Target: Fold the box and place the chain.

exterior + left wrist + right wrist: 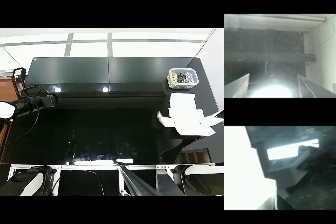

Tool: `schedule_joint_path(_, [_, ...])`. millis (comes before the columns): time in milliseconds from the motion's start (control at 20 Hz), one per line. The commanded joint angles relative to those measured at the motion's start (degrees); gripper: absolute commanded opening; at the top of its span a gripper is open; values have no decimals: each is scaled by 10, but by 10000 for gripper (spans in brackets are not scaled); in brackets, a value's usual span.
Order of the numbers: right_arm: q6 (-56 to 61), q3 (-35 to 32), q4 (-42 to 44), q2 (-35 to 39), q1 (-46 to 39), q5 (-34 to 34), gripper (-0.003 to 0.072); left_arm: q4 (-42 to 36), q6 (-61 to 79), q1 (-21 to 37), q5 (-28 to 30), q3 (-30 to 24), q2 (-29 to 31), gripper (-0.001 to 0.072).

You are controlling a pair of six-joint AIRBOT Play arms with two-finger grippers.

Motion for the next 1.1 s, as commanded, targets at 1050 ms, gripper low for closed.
schedule_joint_path(1050, [72,-560,457,431,711,-622,8,-412,159,-122,-287,222,-399,706])
